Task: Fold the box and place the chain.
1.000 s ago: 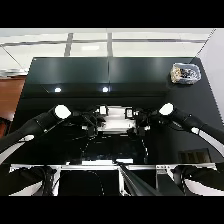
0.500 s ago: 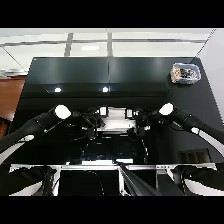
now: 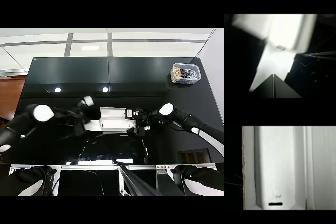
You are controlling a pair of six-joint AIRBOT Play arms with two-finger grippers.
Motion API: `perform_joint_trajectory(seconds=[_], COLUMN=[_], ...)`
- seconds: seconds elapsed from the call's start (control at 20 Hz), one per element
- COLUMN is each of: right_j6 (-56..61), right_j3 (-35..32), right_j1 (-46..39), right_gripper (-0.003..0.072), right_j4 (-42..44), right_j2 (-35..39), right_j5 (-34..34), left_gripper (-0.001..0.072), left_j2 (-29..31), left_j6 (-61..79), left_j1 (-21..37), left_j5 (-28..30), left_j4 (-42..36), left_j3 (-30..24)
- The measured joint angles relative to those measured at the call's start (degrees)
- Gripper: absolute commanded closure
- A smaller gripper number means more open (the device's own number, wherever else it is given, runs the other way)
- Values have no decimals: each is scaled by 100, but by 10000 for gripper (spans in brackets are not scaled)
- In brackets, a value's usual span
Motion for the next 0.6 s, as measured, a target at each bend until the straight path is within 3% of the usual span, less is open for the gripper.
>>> perform_joint_trajectory(seconds=[0.15,0.35,0.45,0.6], right_j6=[0,0,-2,-2], right_j3=[0,0,0,0], right_j1=[0,0,0,0], right_gripper=[522,522,522,522], right_j4=[2,0,0,0], right_j2=[0,0,0,0], right_j5=[0,0,0,0], left_gripper=[683,686,686,685], left_j2=[-85,-894,-1355,-1858], left_j6=[-1989,-2664,-2702,-2697], left_j1=[1272,2822,3073,2774], left_j5=[-581,-1510,-1661,-1580], left_j4=[164,-1169,-1663,-2118], left_j3=[-44,-225,-247,-175])
